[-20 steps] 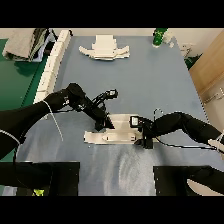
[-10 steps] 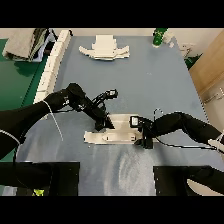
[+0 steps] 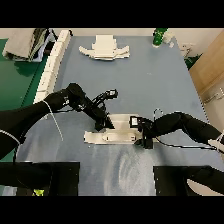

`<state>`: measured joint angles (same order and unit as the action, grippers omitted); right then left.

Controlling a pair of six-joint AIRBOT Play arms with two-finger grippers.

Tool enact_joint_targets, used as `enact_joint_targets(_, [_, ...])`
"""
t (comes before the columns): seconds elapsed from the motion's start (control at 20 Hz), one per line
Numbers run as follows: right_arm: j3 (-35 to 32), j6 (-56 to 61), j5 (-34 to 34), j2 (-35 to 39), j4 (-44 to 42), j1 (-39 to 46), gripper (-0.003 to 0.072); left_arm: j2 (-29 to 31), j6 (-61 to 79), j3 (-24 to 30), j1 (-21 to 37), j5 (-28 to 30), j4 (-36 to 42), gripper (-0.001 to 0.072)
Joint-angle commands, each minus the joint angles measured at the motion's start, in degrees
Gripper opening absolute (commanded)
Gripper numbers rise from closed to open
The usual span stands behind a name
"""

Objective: Fold the box.

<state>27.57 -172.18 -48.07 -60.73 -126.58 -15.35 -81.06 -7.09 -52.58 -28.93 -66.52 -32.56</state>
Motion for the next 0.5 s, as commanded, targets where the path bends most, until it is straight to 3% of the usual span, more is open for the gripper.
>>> enact_joint_targets(0.0, [0.0,0.0,0.0,0.0,0.3,0.0,0.0562,0.0,0.0,0.0,0.0,0.0,0.0,0.0012])
enact_joint_targets(0.45, [0.0,0.0,0.0,0.0,0.3,0.0,0.0562,0.0,-1.6,0.0,-0.7,0.5,3.2,0.0012])
